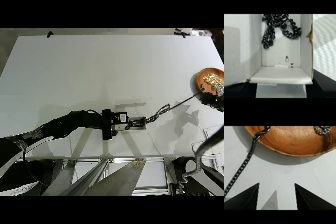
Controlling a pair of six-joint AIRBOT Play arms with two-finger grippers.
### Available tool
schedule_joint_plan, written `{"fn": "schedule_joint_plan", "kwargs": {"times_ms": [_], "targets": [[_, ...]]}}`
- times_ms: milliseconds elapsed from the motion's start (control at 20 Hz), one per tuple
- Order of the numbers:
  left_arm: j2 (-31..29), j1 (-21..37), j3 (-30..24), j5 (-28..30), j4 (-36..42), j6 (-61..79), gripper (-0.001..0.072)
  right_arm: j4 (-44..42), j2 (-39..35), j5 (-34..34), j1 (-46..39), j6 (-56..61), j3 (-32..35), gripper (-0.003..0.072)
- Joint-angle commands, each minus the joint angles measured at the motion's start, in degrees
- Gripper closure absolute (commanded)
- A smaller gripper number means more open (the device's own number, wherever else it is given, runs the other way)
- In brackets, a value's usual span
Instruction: Fold the box and place the chain.
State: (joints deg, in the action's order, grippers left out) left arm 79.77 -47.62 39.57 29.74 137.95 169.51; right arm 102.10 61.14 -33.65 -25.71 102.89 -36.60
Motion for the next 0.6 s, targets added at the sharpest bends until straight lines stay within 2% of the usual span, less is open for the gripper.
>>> {"fn": "schedule_joint_plan", "kwargs": {"times_ms": [0,250,350,550], "targets": [[0.04,0.02,0.02,0.02,0.0,0.0,0.0436,-4.9,4.24,6.23,-2.56,0.11,-0.04,0.023],[0.04,0.02,0.02,0.02,0.0,0.0,0.0436,-8.13,8.33,10.97,2.1,-0.02,-0.04,0.0232],[0.04,0.02,0.02,0.02,0.0,0.0,0.0436,-8.17,8.52,13.7,2.91,0.24,-0.04,0.0289],[0.04,0.0,0.02,0.02,0.0,0.0,0.0436,-8.37,10.27,16.33,2.91,0.87,-0.07,0.029]]}}
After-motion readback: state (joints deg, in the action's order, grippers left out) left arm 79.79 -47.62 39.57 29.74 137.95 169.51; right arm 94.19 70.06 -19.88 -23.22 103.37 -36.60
